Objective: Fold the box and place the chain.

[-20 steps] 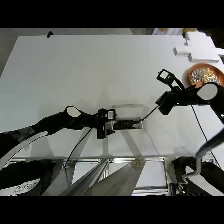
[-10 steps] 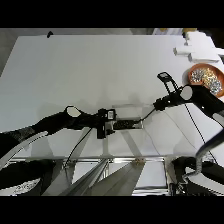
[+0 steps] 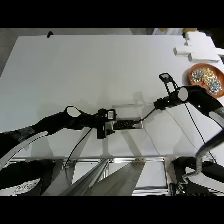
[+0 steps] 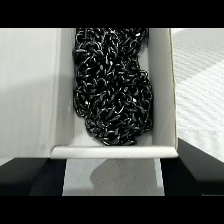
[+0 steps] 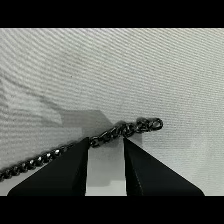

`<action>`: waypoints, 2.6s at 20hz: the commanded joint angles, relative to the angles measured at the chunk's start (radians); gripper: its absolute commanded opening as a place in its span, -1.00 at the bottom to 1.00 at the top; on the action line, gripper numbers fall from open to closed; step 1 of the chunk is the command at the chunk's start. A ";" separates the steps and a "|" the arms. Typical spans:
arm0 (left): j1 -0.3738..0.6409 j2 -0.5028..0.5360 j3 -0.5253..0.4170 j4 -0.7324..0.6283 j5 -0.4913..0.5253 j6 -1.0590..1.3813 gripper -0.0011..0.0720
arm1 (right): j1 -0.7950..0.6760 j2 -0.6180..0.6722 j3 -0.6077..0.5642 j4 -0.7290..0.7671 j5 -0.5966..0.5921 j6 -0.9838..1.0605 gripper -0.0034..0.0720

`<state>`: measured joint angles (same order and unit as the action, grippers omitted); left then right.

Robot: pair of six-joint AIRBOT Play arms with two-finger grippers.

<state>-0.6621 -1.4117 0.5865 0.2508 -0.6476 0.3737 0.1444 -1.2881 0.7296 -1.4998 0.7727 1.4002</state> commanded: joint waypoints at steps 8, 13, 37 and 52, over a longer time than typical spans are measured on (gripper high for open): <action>0.000 0.000 0.000 0.000 0.000 0.000 -0.51 | 0.001 -0.027 0.001 0.008 0.042 0.017 -0.86; 0.000 0.000 0.000 0.000 0.000 0.000 -0.51 | 0.001 0.100 0.001 0.007 0.079 0.016 -0.86; 0.000 0.000 0.000 0.000 0.000 0.000 -0.51 | 0.407 0.469 0.001 0.640 0.179 -0.288 -0.86; 0.000 0.000 0.000 0.000 0.000 0.000 -0.51 | 0.436 0.348 -0.001 0.371 0.134 -0.299 -0.85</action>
<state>-0.6621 -1.4117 0.5865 0.2508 -0.6476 0.3733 0.5793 -0.8982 0.7292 -1.0615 0.8738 1.0908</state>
